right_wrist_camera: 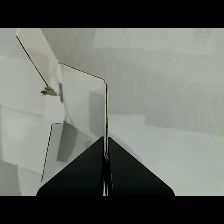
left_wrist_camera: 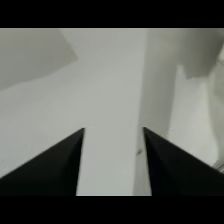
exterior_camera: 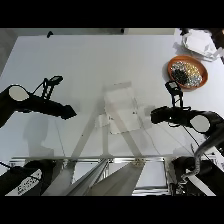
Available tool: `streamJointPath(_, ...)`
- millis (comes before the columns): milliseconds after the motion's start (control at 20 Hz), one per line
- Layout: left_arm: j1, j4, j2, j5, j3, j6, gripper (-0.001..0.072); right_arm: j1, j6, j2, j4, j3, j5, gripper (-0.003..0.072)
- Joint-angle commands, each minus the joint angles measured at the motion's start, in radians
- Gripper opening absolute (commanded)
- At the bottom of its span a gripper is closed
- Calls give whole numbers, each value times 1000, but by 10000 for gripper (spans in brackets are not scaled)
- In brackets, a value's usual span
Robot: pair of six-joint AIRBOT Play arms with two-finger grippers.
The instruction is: Fold the box and place the chain.
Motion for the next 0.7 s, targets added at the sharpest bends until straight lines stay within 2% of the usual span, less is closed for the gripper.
streamJointPath(0,-4,-187,-1,40,0,79,461,2,3,-1,7,-1,-1,11)
streamJointPath(200,-4,-359,-26,8,0,243,450,2,3,-1,7,-1,-2,11)
streamJointPath(450,-13,-676,-193,-58,1,669,450,2,3,-1,9,-1,-2,11)
streamJointPath(600,-64,-655,-330,-50,69,727,463,2,3,-1,15,-1,-1,11)
streamJointPath(650,-80,-655,-384,-65,121,726,494,2,3,-1,24,-1,-1,11)
